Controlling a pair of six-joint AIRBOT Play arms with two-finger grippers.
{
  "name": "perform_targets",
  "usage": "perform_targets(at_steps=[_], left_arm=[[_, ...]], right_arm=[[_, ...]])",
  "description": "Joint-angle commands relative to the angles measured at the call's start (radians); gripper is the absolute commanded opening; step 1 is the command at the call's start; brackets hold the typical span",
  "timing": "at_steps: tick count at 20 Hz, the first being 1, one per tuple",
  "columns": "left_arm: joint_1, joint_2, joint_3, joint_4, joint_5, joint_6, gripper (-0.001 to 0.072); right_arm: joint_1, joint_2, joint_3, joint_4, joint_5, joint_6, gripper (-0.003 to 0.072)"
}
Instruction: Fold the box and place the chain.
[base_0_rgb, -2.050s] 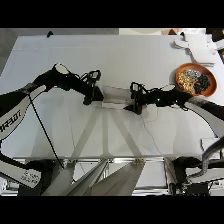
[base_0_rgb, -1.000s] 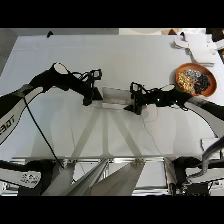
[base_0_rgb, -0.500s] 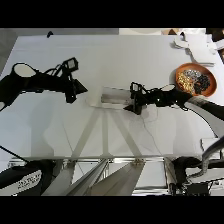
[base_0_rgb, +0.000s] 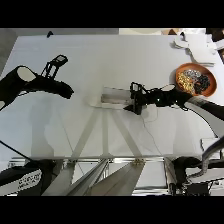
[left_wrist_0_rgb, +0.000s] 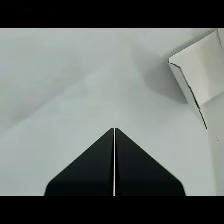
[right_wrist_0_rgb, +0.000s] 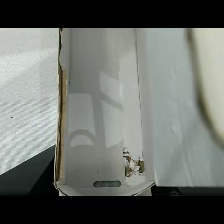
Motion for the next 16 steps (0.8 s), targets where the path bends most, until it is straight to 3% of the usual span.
perform_targets(at_steps=[1, 8, 11, 16], left_arm=[[-0.02, -0.09, 0.0, -0.07, -0.02, -0.102, 0.0002], [-0.122, -0.222, 0.0, -0.244, 0.017, -0.101, 0.0002], [-0.128, -0.223, 0.0, -0.275, 0.001, -0.101, 0.0004], [-0.127, -0.223, 0.0, -0.458, -0.047, -0.097, 0.0006]], right_arm=[[0.0, 0.001, 0.001, 0.0, 0.0, 0.0, 0.0462], [0.0, 0.001, 0.001, 0.0, 0.0, 0.0, 0.0462], [0.0, 0.001, 0.001, 0.0, 0.0, 0.0, 0.0462], [0.0, 0.001, 0.001, 0.0, 0.0, 0.0, 0.0462]])
